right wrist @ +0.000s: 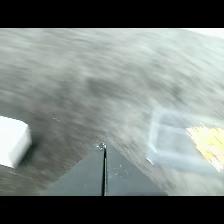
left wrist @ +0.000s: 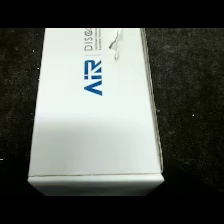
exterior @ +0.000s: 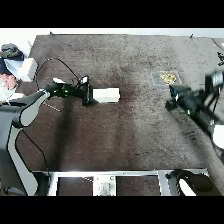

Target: Fold the box and place the chain.

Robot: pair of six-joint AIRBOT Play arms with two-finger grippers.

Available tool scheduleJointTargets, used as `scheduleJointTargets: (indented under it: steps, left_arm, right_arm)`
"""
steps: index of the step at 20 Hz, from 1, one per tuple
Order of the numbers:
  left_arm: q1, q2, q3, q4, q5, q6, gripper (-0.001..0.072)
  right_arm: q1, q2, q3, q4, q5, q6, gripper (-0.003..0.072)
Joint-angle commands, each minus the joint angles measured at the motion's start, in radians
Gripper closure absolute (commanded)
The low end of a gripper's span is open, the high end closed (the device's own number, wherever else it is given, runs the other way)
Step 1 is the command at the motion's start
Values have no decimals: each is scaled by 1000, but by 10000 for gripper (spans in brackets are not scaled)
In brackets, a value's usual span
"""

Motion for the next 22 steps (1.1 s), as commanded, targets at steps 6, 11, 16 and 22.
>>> scheduleJointTargets:
  steps: [6,11,16,22]
  left_arm:
    - [0,0,0,0,-4,0,384]
    - [0,21,4,-25,-26,-2,698]
    - [1,145,44,-76,127,-137,700]
    - [111,323,50,-75,642,-465,699]
  right_arm:
    - [-2,246,-257,26,-188,3,674]
    - [-2,246,-257,26,-189,3,674]
    - [-2,246,-257,26,-189,3,674]
    - [-2,246,-257,26,-197,3,675]
